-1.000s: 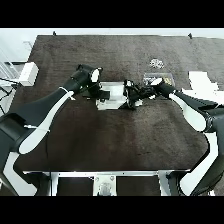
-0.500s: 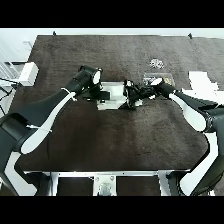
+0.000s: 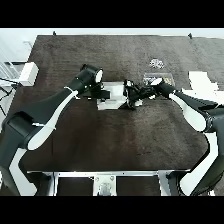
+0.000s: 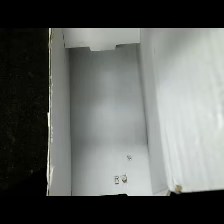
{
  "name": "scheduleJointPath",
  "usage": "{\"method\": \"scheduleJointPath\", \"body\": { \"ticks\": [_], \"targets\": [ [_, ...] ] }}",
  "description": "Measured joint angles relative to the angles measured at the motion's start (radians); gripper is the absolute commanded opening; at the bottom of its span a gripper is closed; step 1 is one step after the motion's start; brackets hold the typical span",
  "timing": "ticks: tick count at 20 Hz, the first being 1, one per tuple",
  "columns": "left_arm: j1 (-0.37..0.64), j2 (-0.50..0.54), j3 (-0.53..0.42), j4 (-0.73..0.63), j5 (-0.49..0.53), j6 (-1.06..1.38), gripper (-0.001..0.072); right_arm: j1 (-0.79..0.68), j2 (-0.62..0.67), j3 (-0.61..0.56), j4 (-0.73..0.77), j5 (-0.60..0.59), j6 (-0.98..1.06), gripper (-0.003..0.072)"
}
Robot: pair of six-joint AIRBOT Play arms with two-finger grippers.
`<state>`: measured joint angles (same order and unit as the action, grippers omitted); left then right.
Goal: Fold the box and place the chain.
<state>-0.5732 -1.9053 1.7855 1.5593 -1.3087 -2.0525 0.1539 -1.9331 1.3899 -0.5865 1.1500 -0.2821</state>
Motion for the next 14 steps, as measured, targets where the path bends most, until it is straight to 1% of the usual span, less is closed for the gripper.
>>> {"method": "scheduleJointPath", "body": {
  "ticks": [5,10,12,14],
  "targets": [
    [0.002,-0.035,0.027,0.005,-0.032,-0.011,0.0417,0.0,0.0,0.0,0.0,0.0,0.0,0.0584],
    [0.011,-0.045,0.035,0.01,-0.047,-0.015,0.0414,0.0,0.0,0.0,0.0,0.0,0.0,0.0584],
    [0.013,-0.047,0.035,0.011,-0.051,-0.017,0.0372,0.0,0.0,0.0,0.0,0.0,0.0,0.0584],
    [0.014,-0.047,0.036,0.01,-0.063,-0.028,0.0366,0.0,0.0,0.0,0.0,0.0,0.0,0.0584]
  ]
}}
